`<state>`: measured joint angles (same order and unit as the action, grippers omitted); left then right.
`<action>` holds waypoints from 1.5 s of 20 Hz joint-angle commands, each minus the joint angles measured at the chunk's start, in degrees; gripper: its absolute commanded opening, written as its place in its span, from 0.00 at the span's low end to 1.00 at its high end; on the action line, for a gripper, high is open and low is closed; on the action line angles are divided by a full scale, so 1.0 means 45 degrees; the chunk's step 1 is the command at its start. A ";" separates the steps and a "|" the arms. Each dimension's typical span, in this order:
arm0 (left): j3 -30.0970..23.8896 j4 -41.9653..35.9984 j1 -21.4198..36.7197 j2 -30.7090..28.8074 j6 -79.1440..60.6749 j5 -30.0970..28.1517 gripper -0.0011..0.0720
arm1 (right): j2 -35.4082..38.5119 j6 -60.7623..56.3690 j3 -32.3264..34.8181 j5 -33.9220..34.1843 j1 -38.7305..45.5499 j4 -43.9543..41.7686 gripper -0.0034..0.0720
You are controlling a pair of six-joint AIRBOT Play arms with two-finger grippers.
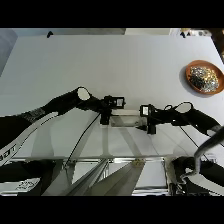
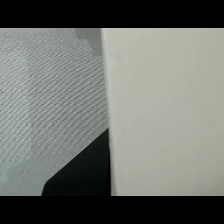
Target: Fold the box and place the chain.
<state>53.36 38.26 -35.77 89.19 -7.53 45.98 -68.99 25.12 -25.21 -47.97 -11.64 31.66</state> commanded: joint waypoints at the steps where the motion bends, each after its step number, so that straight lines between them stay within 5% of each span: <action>1: -0.0005 -0.0010 -0.0010 0.0005 0.0010 -0.0024 0.03 | -0.0155 0.0209 -0.0005 -0.0146 -0.0005 -0.0063 0.79; 12: -0.0005 -0.0010 -0.0010 0.0005 0.0010 -0.0024 0.03 | -0.0714 0.0865 -0.0005 0.0092 -0.0005 -0.0146 0.73; 14: -0.0005 -0.0010 -0.0010 0.0005 0.0010 -0.0024 0.03 | -0.0714 0.0860 -0.0005 0.0092 -0.0005 -0.0146 0.65; 30: -0.0005 -0.0010 -0.0010 0.0005 0.0010 -0.0024 0.03 | -0.0690 0.0860 0.0000 -0.0253 -0.0005 -0.0102 0.65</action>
<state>53.34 38.20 -35.77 89.17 -7.49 45.89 -72.16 28.95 -25.26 -48.64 -11.62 31.00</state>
